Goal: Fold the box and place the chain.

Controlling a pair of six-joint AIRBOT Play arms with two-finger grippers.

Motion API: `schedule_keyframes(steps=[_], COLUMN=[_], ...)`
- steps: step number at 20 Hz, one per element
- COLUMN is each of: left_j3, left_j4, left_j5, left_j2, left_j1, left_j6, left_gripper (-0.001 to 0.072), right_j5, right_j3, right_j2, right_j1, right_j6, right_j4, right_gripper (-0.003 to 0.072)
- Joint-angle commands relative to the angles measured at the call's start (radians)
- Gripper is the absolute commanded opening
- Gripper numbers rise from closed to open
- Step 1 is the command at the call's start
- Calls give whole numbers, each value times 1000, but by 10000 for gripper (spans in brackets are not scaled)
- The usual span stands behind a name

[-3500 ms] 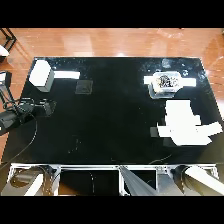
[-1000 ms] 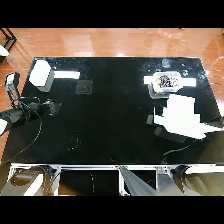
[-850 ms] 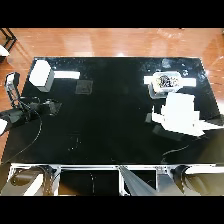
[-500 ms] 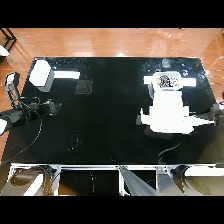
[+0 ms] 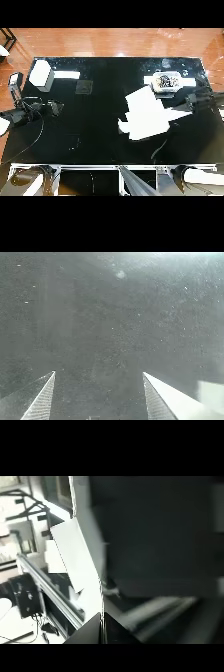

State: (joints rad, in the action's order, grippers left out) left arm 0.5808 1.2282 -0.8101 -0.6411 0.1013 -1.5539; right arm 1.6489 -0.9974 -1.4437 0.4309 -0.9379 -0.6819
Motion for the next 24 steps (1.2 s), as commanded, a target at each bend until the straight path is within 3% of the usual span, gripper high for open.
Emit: schedule_keyframes(steps=[1, 4, 7, 11, 15, 20, 24], left_j3=[0, 2, 10, 10, 10, 10, 23], left_j4=[-105, -202, -252, -515, -623, -703, -828], left_j5=[5, 22, -3, -45, -82, -193, -273], left_j2=[-39, -101, -175, -270, -367, -482, -585], left_j1=[29, 26, 7, -26, -27, -24, 13], left_j6=[70, 127, 163, 404, 571, 756, 970], left_gripper=[639, 638, 639, 639, 639, 639, 639], right_j5=[-154, -338, -509, -644, -794, -972, -980], right_j3=[30, 116, 292, 524, 631, 638, 639], right_j2=[130, 302, 507, 682, 687, 685, 685], right_j1=[-161, -268, -346, -449, -578, -731, -782], right_j6=[6, 25, 55, 56, 56, 56, 32], right_j4=[87, 76, 76, 83, 83, 80, 80], right_gripper=[22, 21, 22, 22, 22, 21, 21])
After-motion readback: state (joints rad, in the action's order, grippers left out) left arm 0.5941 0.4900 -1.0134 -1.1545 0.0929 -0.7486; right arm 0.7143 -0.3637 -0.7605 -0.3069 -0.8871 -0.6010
